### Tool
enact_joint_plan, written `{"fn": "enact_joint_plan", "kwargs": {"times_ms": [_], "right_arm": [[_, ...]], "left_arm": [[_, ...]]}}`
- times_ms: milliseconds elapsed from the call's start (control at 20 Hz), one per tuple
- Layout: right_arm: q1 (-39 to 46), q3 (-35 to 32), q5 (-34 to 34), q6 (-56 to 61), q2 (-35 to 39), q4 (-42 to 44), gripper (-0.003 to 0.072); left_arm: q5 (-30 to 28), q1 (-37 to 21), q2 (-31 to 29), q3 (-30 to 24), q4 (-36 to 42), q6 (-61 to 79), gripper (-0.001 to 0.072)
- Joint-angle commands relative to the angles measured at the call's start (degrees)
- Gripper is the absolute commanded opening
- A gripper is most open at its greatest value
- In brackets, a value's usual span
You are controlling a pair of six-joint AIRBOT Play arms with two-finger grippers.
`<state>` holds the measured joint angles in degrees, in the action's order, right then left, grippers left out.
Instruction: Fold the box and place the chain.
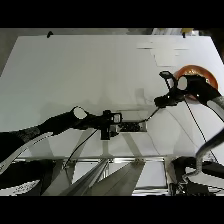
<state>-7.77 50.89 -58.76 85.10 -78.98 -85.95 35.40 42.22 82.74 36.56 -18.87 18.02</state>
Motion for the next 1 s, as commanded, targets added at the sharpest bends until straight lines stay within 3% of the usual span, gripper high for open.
{"fn": "enact_joint_plan", "kwargs": {"times_ms": [0, 150, 200, 300, 600, 950], "right_arm": [[0.04, -1.40, 1.60, 0.39, -0.31, -0.39, 0.0332], [0.04, -2.49, 2.21, 0.39, -0.31, -0.42, 0.0280], [0.04, -2.91, 2.36, 0.39, -0.31, -0.39, 0.0213], [0.02, -3.19, 1.75, 0.35, -0.17, -0.09, 0.0010], [-1.57, -3.19, -3.56, -1.62, 7.89, 2.43, 0.0013], [-1.57, -3.19, -13.90, -3.61, 26.05, 9.51, 0.0013]], "left_arm": [[-0.02, 0.02, -0.04, -0.02, 0.00, 0.02, 0.0210], [-0.02, 0.02, -0.04, -0.02, -0.02, 0.02, 0.0210], [-0.02, 0.02, -0.04, -0.02, -0.02, 0.02, 0.0210], [-0.02, 0.02, -0.04, -0.02, 0.00, 0.00, 0.0210], [-0.02, 0.02, -0.04, -0.02, -0.02, 0.02, 0.0210], [-0.02, 0.02, -0.04, -0.02, -0.02, 0.02, 0.0210]]}}
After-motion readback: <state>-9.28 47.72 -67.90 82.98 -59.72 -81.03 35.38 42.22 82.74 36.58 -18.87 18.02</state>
